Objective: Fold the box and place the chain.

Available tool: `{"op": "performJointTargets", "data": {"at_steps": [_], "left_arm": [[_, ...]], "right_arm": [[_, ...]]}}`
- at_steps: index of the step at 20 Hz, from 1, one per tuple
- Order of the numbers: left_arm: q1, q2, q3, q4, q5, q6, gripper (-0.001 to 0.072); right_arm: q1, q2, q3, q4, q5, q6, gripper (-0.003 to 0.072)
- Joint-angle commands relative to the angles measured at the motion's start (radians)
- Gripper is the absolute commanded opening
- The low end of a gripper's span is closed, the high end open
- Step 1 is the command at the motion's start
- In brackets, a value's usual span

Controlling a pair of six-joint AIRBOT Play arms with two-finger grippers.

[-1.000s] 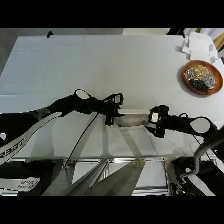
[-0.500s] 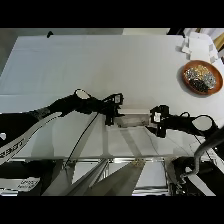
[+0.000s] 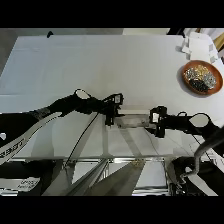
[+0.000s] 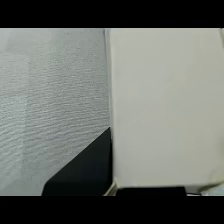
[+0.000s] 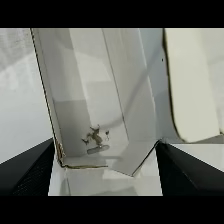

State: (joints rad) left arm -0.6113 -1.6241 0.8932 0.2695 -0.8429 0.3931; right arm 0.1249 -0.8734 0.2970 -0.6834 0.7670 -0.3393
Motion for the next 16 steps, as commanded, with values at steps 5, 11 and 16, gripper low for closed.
{"op": "performJointTargets", "data": {"at_steps": [5, 11, 16], "left_arm": [[0.000, 0.000, 0.000, 0.000, 0.001, 0.000, 0.0011], [0.000, 0.000, 0.000, 0.000, 0.001, 0.000, 0.0011], [0.000, 0.000, 0.000, 0.000, 0.001, 0.000, 0.0011]], "right_arm": [[0.000, -0.042, 0.007, 0.080, 0.003, -0.072, 0.0669], [0.000, -0.106, 0.008, 0.086, 0.008, -0.089, 0.0669], [0.000, -0.148, 0.008, 0.085, 0.016, -0.090, 0.0668]]}}
